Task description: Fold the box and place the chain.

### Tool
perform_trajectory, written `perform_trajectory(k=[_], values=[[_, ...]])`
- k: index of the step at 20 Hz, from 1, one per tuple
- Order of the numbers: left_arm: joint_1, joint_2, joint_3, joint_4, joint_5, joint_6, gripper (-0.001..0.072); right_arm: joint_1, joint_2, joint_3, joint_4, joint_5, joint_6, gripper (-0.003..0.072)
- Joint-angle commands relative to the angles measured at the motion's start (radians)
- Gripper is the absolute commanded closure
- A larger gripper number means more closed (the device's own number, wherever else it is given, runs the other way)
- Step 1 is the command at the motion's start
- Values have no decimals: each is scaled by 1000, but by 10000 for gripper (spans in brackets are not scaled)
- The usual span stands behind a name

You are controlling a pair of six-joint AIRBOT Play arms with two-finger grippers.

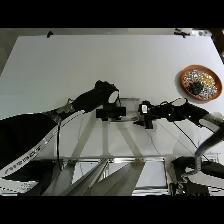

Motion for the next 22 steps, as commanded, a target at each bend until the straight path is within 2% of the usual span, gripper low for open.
perform_trajectory(k=[1, 3, 4, 5, 8, 10, 11, 13, 14, 18, 19, 21, 22], values=[[-12, -13, 3, -5, -3, -15, 471, 0, -1, 0, 0, 0, 0, 283], [-12, -13, 3, -5, -3, -15, 546, 0, -1, 0, 0, 0, 0, 283], [-12, -13, 3, -4, -3, -15, 663, 0, 0, 0, 0, 0, 0, 283], [-12, -13, 3, -1, -2, -15, 705, 0, -1, 0, 0, 0, 0, 283], [-12, -13, 3, 2, 2, -14, 704, 0, -1, 0, 0, 0, 0, 283], [-12, -13, 3, 3, 2, -14, 641, 0, -1, 0, 0, 0, 0, 283], [-12, -13, 3, 3, 1, -14, 578, 0, -1, 0, 0, 0, 0, 283], [-10, -13, 3, 2, 0, -13, 366, 0, 0, 0, 0, 0, 0, 283], [-7, -13, 3, 2, -1, -10, 346, 0, -1, 0, 0, 0, 0, 283], [9, -13, 3, 2, -4, -9, 349, 0, 0, 0, 0, 0, 0, 283], [13, -13, 3, 3, -7, -9, 403, 0, 0, 0, 0, 0, 0, 283], [14, -13, 3, 9, -11, -9, 596, 0, -1, 0, 0, 0, 0, 283], [14, -13, 2, 18, -16, -9, 623, 0, -1, 0, 0, 0, 0, 283]])
